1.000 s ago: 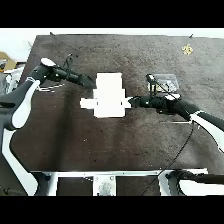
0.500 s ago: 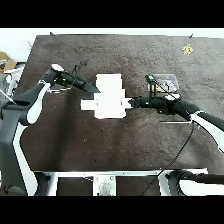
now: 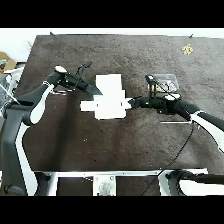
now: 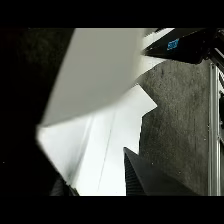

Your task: Fold the box and place the chain.

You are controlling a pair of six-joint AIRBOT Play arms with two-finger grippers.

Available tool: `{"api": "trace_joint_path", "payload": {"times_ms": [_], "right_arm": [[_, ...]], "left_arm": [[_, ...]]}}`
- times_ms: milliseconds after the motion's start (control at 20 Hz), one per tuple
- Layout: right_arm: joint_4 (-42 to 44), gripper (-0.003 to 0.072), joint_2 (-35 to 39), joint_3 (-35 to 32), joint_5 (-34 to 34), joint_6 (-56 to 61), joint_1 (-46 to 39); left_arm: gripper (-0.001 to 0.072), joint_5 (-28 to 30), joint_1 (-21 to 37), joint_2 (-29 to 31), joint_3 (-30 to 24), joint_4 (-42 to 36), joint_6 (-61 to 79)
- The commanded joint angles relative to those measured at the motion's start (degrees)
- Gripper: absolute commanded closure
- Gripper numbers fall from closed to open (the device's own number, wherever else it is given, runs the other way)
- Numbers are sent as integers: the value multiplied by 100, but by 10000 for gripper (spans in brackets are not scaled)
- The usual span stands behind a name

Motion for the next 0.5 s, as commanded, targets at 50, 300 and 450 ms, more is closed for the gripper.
{"api": "trace_joint_path", "payload": {"times_ms": [50,300,450], "right_arm": [[-15,683,-2,4,-2,0,7],[-15,683,-2,4,-7,0,7],[-13,672,-2,4,-22,0,4]], "left_arm": [[580,-26,-2,-7,7,-7,-35],[698,-98,-2,-7,7,0,-9],[700,-177,-2,-7,7,17,35]]}}
